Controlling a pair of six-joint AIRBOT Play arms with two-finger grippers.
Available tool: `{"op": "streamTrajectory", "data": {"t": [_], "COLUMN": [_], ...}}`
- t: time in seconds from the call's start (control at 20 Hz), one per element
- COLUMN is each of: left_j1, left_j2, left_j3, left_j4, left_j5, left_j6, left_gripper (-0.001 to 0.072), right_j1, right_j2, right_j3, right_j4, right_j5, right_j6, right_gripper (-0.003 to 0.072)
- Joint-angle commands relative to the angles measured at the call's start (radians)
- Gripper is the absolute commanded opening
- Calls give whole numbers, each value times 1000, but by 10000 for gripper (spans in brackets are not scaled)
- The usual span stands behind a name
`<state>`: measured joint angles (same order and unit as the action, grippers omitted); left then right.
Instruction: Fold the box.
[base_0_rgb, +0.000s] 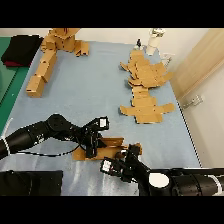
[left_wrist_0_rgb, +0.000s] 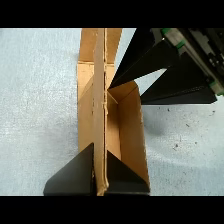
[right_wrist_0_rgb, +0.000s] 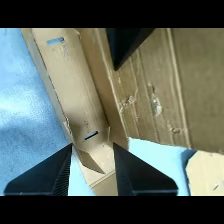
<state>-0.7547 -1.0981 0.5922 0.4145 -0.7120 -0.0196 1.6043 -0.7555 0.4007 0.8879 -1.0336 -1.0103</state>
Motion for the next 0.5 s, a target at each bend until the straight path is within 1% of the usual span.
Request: {"op": "streamTrajectory", "data": {"t": [0.0, 0.15, 0.3, 0.45], "left_j1": [0, 0, 0, 0], "left_j2": [1, -6, -44, -49], "left_j3": [1, 1, 1, 2], "left_j4": [1, 10, 9, 9], "left_j5": [5, 5, -4, -3], "left_j6": [-6, -3, -3, -4], "left_gripper": [13, 13, 13, 13], "right_j1": [1, 1, 1, 1], "right_j2": [1, 1, 1, 1], "right_j3": [0, 0, 0, 0], "right_j4": [10, 10, 10, 10], "right_j5": [0, 0, 0, 0], "right_j6": [1, 2, 2, 2], "right_gripper": [411, 410, 411, 411]}}
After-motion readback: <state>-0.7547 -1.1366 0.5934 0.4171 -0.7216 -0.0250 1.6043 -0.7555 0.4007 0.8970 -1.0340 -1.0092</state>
